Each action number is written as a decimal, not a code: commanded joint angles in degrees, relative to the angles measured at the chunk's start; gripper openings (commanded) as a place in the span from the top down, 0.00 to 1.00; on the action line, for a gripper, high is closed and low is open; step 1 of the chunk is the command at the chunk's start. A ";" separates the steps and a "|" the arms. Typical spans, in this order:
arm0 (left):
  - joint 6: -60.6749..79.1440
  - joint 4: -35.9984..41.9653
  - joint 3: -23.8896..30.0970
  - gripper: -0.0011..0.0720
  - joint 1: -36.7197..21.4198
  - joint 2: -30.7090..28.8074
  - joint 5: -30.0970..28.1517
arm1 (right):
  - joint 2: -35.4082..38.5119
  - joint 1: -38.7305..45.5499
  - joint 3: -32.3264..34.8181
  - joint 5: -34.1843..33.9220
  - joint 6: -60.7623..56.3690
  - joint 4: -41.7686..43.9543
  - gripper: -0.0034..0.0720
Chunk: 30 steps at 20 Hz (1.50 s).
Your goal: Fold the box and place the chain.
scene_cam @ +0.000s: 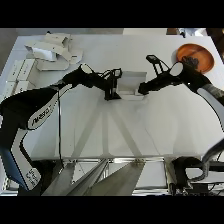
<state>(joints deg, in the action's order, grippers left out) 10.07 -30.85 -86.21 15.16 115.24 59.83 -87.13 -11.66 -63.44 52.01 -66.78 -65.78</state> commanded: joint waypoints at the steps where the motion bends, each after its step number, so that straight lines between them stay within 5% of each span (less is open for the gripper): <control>1: 0.00 -0.02 -0.07 0.39 -0.04 -0.02 -0.02 | -0.26 -3.06 -0.24 -2.01 -11.43 -6.99 0.23; 7: 0.00 -0.02 -0.07 0.39 -0.04 -0.02 -0.02 | -2.08 -7.58 -0.24 -1.55 -27.80 -22.03 0.24; 15: 0.00 -0.02 -0.07 0.39 -0.04 -0.02 -0.02 | -2.40 -9.05 -0.26 -3.87 -36.98 -22.27 0.24; 19: 0.00 -0.02 -0.07 0.39 -0.04 -0.02 -0.02 | -2.40 -9.05 -0.31 -5.79 -44.54 -21.94 0.38; 24: 0.00 -0.02 -0.07 0.39 -0.04 -0.02 -0.02 | -2.51 -9.05 -0.66 -6.49 -48.15 -21.90 0.39; 30: 0.00 -0.02 -0.07 0.39 -0.04 -0.02 -0.02 | -3.67 -9.22 -0.68 -4.90 -48.92 -22.10 0.52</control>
<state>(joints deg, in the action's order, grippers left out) 10.04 -30.85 -86.21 15.16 115.24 59.83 -90.48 -20.80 -64.05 47.07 -114.74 -87.72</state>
